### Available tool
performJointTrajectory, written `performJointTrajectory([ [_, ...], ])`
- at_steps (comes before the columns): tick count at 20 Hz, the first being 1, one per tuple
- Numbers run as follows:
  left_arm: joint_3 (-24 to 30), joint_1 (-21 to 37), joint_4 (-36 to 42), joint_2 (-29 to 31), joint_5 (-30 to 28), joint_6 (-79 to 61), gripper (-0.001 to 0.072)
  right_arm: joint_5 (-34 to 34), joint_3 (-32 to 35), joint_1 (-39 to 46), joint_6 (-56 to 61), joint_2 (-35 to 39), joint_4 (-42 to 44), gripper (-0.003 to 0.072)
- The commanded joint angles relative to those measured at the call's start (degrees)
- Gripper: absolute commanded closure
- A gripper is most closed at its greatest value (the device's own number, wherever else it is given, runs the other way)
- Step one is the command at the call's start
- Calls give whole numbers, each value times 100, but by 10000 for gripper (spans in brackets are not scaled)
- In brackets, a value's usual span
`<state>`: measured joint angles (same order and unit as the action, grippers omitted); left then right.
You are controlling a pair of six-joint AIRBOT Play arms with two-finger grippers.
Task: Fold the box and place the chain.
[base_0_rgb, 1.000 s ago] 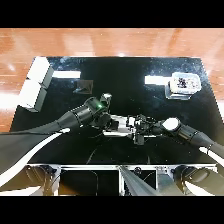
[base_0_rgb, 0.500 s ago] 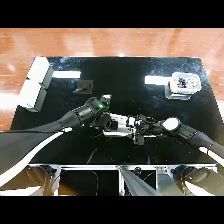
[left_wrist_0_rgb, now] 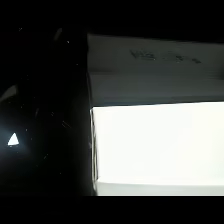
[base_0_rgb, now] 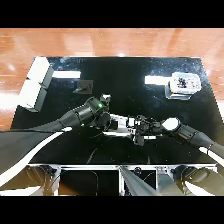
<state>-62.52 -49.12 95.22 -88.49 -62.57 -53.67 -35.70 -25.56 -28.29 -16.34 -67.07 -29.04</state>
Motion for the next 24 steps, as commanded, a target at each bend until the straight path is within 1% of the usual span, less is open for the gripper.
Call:
performJointTrajectory([
  [1,-22,-4,37,0,0,-9,691,15,0,-4,2,-4,4,199],
  [2,-37,-2,98,0,9,-9,688,15,0,-4,2,-4,4,199],
  [3,-68,-2,151,0,9,-9,667,15,0,-4,2,-4,4,199],
  [5,-157,-2,149,0,-13,-9,448,15,0,-4,2,-4,4,199],
  [6,-199,-2,144,0,-46,-9,353,15,0,-4,2,-4,4,199],
  [7,-212,-2,140,0,-46,-9,326,13,0,-4,2,-4,4,199],
  [8,-212,-2,138,0,-46,-9,326,13,0,-4,2,-4,4,199],
  [9,-212,-2,129,0,-46,-9,290,13,0,-4,2,-4,4,199],
  [10,-212,4,129,0,-48,-7,235,13,0,-4,2,-4,4,199],
  [12,-212,20,129,0,-46,-7,232,13,0,-4,2,-4,4,199],
  [16,-212,22,81,-2,-44,-9,243,15,0,-4,2,-4,4,199],
  [17,-212,22,61,-4,-42,-7,293,15,0,-4,2,-4,4,199],
  [18,-212,20,74,-4,-20,-7,315,15,0,-4,2,-4,7,199],
  [19,-212,20,101,-17,28,-9,375,15,0,-4,2,-4,7,199],
  [21,-212,20,109,-68,31,-9,598,15,0,-4,4,-4,7,199],
  [22,-212,20,109,-81,20,-9,666,15,0,-4,4,-4,7,199],
  [23,-212,20,109,-79,20,-11,690,15,0,-4,4,-4,7,199],
  [24,-212,20,105,-79,20,-17,690,15,0,-4,4,-4,7,174],
])
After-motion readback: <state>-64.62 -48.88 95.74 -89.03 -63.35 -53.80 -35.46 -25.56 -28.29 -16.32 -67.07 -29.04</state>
